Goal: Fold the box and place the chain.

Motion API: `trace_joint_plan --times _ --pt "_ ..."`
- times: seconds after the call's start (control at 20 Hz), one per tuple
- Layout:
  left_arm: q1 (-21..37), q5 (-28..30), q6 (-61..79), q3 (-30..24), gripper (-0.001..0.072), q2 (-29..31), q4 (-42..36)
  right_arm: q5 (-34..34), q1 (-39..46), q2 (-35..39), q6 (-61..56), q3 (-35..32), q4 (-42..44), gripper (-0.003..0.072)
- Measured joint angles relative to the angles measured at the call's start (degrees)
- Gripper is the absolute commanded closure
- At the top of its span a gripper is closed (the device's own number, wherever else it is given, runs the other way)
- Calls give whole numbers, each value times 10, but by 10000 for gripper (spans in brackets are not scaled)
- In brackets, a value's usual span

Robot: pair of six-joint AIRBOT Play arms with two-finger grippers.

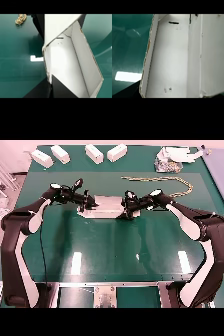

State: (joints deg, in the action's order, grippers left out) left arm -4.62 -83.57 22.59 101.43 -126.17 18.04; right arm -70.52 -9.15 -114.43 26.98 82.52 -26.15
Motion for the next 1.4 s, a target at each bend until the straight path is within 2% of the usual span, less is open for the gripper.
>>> trace_joint_plan --times 0.9,0.95,1.0,1.05,1.4 --pt "1 -26 -2 0 688 0 -17 -2 0 0 1 0 0 111" --pt "1 -27 -2 0 497 0 -22 -2 0 0 1 0 0 111" --pt "0 -31 -2 0 160 0 -33 0 0 0 1 0 0 111" --pt "-1 -31 -2 0 40 0 -41 0 0 0 1 0 -1 111" --pt "3 -37 -1 0 38 0 -66 0 0 0 1 0 0 111"
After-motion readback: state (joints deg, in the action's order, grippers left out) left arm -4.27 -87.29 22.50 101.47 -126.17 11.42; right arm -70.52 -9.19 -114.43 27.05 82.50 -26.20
